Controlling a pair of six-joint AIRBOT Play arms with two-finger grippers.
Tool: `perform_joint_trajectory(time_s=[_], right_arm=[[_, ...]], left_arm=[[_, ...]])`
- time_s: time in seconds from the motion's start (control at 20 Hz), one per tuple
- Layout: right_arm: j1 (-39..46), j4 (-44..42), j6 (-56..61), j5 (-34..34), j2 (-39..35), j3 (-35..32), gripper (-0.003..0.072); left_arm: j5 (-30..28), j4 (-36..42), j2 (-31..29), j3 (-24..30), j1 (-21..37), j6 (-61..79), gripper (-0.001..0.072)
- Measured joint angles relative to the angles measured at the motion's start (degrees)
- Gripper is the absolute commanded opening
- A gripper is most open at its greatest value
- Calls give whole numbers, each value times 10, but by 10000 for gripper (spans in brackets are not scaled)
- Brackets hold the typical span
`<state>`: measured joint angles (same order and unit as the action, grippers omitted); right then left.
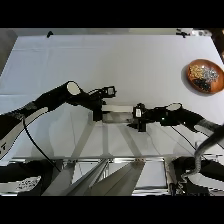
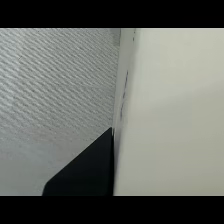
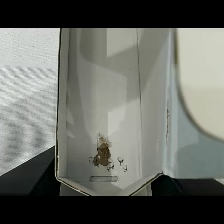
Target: Fold the box and place the chain.
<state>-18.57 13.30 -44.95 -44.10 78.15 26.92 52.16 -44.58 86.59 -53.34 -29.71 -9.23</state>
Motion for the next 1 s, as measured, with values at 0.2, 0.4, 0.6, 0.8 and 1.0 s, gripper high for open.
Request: perform_joint_trajectory(time_s=[0.2, 0.4, 0.6, 0.8, 1.0], right_arm=[[0, 0, 0, 0, 0, 0, 438], [0, 0, 0, 2, 0, 0, 438], [0, 0, -1, 1, 0, 0, 438], [0, 0, -1, 0, 0, 0, 438], [0, 0, -1, 0, 0, 0, 438]], left_arm=[[2, 0, 0, 0, 0, 0, 90], [7, -3, 1, 1, 0, -3, 304], [28, 0, -7, 0, 0, -2, 579], [31, 1, -27, 0, 9, 0, 579], [37, -1, -53, 0, 37, -7, 579]])
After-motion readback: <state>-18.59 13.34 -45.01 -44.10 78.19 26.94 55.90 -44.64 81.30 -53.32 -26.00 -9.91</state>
